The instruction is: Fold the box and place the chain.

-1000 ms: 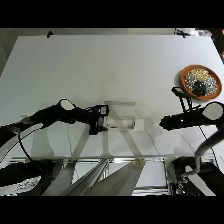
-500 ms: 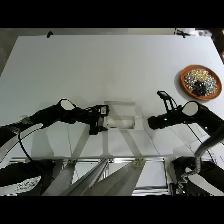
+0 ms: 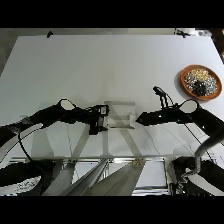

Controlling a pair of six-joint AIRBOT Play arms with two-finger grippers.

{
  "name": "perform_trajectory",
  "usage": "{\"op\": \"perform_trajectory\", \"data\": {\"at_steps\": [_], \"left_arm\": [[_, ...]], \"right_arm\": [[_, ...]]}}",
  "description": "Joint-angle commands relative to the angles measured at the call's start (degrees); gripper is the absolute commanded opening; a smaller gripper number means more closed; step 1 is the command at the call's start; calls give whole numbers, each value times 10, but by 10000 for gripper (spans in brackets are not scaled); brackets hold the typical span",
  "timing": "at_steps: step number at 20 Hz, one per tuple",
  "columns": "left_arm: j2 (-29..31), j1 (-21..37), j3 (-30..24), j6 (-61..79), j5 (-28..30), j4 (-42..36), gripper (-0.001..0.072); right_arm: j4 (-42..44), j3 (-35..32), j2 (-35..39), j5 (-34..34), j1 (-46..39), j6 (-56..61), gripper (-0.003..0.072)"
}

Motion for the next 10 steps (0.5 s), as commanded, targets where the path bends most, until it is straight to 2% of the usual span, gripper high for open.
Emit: {"op": "perform_trajectory", "data": {"at_steps": [1,4,6,8,10], "left_arm": [[0,0,0,0,0,0,332],[0,0,0,0,0,0,332],[0,0,0,0,0,0,332],[0,0,0,0,0,0,332],[0,0,0,0,0,0,332]], "right_arm": [[25,5,14,14,1,-19,323],[22,5,14,20,6,-33,327],[22,5,11,17,24,-34,356],[22,5,9,10,40,-34,422],[20,5,9,-2,51,-33,423]]}}
